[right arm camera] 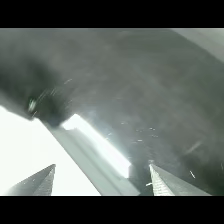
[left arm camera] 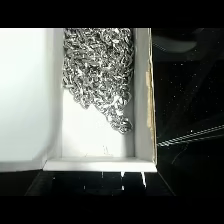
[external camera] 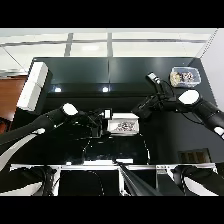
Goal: Fold the box and place the chain.
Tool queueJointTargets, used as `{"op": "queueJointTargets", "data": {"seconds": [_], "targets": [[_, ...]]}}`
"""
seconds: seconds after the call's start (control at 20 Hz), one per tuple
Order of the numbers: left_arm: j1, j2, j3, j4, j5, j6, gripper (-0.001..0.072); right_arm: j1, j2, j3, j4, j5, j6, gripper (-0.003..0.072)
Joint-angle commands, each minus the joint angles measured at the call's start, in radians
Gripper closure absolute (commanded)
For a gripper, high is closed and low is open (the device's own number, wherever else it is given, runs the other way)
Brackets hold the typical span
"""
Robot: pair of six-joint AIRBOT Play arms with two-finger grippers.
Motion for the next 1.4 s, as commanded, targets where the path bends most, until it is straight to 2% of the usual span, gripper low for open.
{"op": "queueJointTargets", "data": {"seconds": [0.0,0.1,0.4,0.65,0.75,0.85,0.9,1.3,1.35], "targets": [[0.000,-0.001,0.000,0.001,0.003,0.000,0.0333,0.010,0.029,0.045,-0.022,0.179,-0.237,-0.0011],[-0.001,-0.001,0.000,0.001,0.003,0.000,0.0333,0.015,0.028,0.041,-0.025,0.235,-0.269,-0.0011],[-0.001,-0.001,0.000,0.001,0.003,0.000,0.0333,0.101,0.026,-0.048,-0.117,0.163,-0.336,-0.0011],[-0.001,-0.001,0.000,0.001,0.003,0.000,0.0333,0.106,0.026,-0.051,-0.114,0.163,-0.336,-0.0008],[-0.001,-0.001,0.000,0.001,0.003,0.000,0.0333,0.106,0.026,-0.051,-0.115,0.163,-0.334,0.0297],[-0.001,-0.001,0.000,0.001,0.003,0.000,0.0333,0.106,0.026,-0.051,-0.117,0.164,-0.331,0.0470],[-0.001,-0.001,0.000,0.001,0.003,0.000,0.0333,0.106,0.027,-0.050,-0.117,0.163,-0.327,0.0512],[-0.001,-0.001,0.000,0.001,0.003,0.000,0.0333,0.109,0.027,-0.050,-0.113,0.174,-0.311,0.0515],[-0.001,-0.001,0.000,0.001,0.003,0.000,0.0333,0.109,0.028,-0.050,-0.113,0.174,-0.297,0.0585]]}}
